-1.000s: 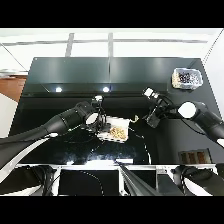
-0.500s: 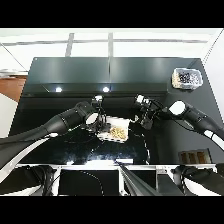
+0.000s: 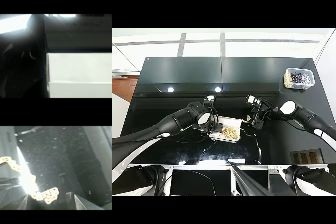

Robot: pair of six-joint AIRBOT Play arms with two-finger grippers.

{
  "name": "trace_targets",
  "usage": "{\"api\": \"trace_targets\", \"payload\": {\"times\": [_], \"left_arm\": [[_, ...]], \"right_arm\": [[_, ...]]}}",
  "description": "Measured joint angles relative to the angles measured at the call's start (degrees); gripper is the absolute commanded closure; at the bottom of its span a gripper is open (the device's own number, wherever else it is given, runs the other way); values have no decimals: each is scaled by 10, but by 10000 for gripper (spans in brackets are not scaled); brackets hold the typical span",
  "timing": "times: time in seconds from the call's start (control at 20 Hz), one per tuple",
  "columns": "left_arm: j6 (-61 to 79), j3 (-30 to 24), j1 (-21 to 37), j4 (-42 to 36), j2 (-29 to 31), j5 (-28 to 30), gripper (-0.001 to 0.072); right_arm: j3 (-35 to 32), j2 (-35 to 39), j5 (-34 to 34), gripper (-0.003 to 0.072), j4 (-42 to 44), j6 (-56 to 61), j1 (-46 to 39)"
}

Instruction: Fold the box and place the chain.

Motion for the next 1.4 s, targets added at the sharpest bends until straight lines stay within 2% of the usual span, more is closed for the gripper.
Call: {"api": "trace_targets", "payload": {"times": [0.6,0.65,0.75,0.85,0.9,1.15,1.4], "left_arm": [[0,0,0,0,0,0,678],[0,0,0,0,0,0,678],[0,0,0,0,0,0,678],[0,0,0,0,0,0,678],[0,0,0,0,0,0,678],[0,0,0,0,0,0,677],[0,0,0,0,0,0,678]], "right_arm": [[0,-21,-23,-13,-2,21,28],[0,-22,-26,130,-2,26,28],[0,-22,-30,337,-5,35,29],[0,-23,-31,592,-6,41,30],[0,-23,-30,628,-6,43,30],[0,-15,-11,630,-10,65,30],[0,46,8,631,-15,113,26]]}}
